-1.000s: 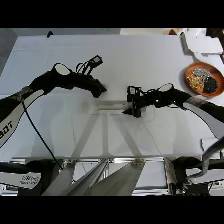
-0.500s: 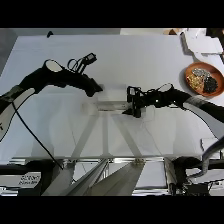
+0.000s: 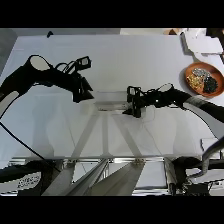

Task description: Fold the box and place the chain.

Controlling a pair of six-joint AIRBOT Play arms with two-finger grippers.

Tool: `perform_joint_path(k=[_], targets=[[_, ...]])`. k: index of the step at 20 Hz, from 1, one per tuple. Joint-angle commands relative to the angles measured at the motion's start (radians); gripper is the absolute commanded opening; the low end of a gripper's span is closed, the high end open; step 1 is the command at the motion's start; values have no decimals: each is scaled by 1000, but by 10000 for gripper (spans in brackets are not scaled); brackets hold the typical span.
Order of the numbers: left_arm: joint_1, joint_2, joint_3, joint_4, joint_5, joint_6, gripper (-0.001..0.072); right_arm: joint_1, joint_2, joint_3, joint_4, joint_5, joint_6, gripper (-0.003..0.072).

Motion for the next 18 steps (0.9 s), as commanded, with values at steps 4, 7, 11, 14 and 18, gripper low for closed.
perform_joint_path(k=[4,7,11,14,18], targets=[[-19,6,-147,50,163,81,682,0,0,0,1,0,0,466],[-20,5,-195,17,185,231,682,0,0,0,0,0,0,466],[-16,-7,-243,-59,185,478,682,0,0,0,0,0,0,466],[-16,-33,-245,-103,182,494,672,0,0,0,0,0,0,466],[-16,-76,-245,-187,119,517,618,0,0,0,0,0,0,466]])
